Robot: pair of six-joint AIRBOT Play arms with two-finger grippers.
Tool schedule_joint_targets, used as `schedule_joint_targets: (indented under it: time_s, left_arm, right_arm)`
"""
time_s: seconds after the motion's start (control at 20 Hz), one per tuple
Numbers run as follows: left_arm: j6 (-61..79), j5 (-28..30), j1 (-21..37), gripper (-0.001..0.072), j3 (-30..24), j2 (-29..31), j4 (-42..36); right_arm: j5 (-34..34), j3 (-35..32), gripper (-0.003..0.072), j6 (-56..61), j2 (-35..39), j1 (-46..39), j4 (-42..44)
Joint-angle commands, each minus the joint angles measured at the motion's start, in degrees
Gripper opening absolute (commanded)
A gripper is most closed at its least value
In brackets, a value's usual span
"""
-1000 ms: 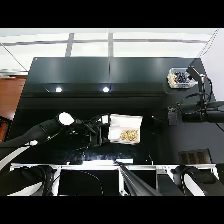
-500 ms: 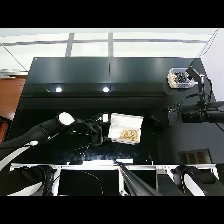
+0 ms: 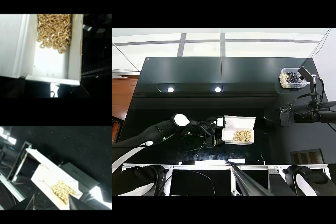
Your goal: Fold the box and place the chain.
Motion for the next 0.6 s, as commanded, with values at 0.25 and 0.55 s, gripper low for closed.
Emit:
schedule_joint_targets:
  time_s: [0.25,0.55]
  left_arm:
    - [0.7,-0.83,-0.09,0.0349,0.07,-0.13,0.22]
    - [-1.07,-0.02,0.7,0.0347,0.07,0.09,4.11]
  right_arm:
    - [-0.28,0.02,0.0497,0.02,0.02,0.07,-0.15]
    - [-5.11,0.02,0.072,3.91,-1.77,3.19,-6.08]
